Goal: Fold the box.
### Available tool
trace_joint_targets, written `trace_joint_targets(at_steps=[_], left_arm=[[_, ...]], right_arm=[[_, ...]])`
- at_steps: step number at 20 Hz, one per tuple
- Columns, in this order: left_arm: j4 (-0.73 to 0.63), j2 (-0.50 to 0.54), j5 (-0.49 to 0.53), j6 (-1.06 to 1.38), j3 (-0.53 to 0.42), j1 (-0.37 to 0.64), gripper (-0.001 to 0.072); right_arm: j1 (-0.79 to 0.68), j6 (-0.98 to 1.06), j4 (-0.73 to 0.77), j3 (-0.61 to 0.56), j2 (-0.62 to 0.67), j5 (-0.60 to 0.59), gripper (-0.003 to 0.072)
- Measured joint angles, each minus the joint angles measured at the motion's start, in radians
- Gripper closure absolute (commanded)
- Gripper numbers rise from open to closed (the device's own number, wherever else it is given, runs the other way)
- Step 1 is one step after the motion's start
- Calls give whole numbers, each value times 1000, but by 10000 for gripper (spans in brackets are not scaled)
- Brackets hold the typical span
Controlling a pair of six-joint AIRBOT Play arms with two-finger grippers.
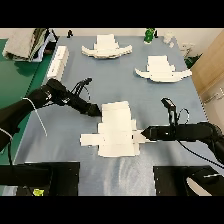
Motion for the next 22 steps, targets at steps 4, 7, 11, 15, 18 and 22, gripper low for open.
trace_joint_targets(at_steps=[4, 7, 11, 15, 18, 22], left_arm=[[-40, -59, -16, 60, 47, 0, 132], [-90, -120, -51, 103, 66, 0, 132], [-207, -192, -121, 187, 76, 0, 132], [-278, -240, -210, 245, 79, -2, 133], [-298, -264, -262, 275, 79, -3, 467], [-309, -278, -288, 322, 89, -10, 482]], right_arm=[[0, -13, 1, -6, 11, -1, 686], [0, -16, 2, -6, 13, 3, 686], [0, -18, 2, -6, 13, 11, 686], [0, -19, 3, -7, 13, 29, 686], [0, -19, 2, -7, 4, 36, 686], [0, -19, 5, -7, -26, 30, 686]])
